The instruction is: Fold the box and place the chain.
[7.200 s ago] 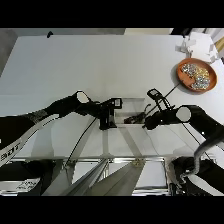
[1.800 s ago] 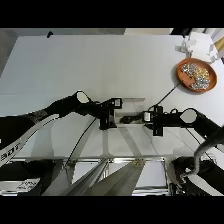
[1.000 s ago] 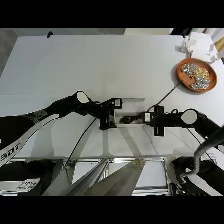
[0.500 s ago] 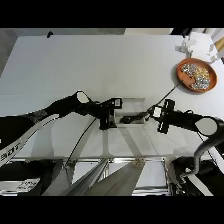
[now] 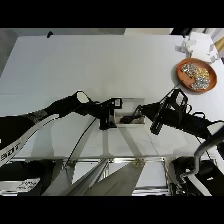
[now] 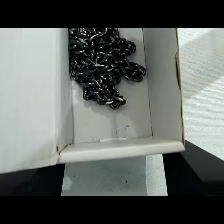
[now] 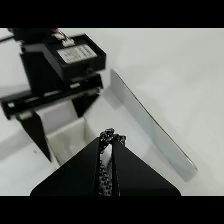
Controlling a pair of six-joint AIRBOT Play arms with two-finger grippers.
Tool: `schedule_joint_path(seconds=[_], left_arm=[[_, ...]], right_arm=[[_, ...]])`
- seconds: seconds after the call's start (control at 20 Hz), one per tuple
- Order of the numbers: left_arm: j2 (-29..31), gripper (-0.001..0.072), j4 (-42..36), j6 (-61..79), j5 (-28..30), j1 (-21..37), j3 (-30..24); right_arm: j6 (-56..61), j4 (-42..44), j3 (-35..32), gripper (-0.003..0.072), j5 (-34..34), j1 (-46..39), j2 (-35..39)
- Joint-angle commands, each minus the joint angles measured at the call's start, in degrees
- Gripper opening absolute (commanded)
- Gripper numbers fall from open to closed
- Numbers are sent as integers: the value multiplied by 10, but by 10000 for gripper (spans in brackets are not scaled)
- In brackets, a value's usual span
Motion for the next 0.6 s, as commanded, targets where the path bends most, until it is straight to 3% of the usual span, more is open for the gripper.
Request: schedule_joint_path(seconds=[0.0,0.45,0.55], left_arm=[[0,203,0,0,14,0,0],[0,203,0,0,14,0,0],[0,203,0,0,14,0,0]], right_arm=[[3,35,0,12,-5,23,-30],[10,39,0,16,-33,81,-246],[10,39,0,143,-36,81,-256]])
